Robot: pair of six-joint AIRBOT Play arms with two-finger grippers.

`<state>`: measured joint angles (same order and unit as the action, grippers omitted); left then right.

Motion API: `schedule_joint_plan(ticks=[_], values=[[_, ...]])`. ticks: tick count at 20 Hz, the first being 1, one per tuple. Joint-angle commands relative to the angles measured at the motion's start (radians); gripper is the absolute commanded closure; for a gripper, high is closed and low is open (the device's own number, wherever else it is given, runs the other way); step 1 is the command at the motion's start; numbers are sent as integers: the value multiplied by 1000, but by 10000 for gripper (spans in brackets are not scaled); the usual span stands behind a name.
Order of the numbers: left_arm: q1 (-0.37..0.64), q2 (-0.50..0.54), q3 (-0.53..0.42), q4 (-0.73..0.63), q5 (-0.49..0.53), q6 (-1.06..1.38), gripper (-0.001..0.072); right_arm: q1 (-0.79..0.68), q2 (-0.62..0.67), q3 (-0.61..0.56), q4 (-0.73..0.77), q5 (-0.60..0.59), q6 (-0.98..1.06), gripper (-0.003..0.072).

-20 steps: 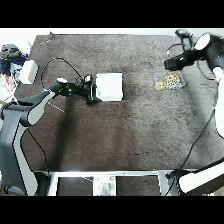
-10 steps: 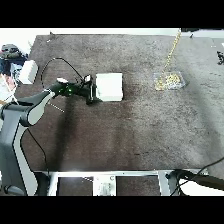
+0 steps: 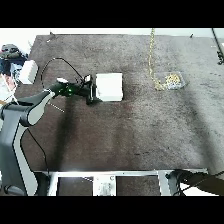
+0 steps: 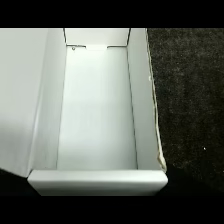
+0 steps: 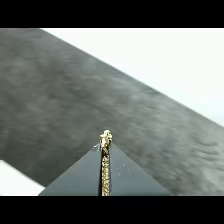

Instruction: Fold the box and place the chain.

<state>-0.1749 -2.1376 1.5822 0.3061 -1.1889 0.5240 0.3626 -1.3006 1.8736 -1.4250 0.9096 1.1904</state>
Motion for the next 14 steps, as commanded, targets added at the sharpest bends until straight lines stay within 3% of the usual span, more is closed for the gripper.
schedule_joint_plan(ticks=[1, 5, 10, 14], values=[[-1, 0, 1, 0, 0, 0, 244, 84, -38, 0, 30, 22, -1, 674], [-1, 0, 1, 0, 0, 0, 244, 131, -144, -6, 119, 122, -2, 674], [-1, 0, 1, 0, 0, 0, 244, 131, -238, -166, 353, 3, -71, 674], [-1, 0, 1, 0, 0, 0, 244, 129, -319, -263, 415, -46, -80, 674]])
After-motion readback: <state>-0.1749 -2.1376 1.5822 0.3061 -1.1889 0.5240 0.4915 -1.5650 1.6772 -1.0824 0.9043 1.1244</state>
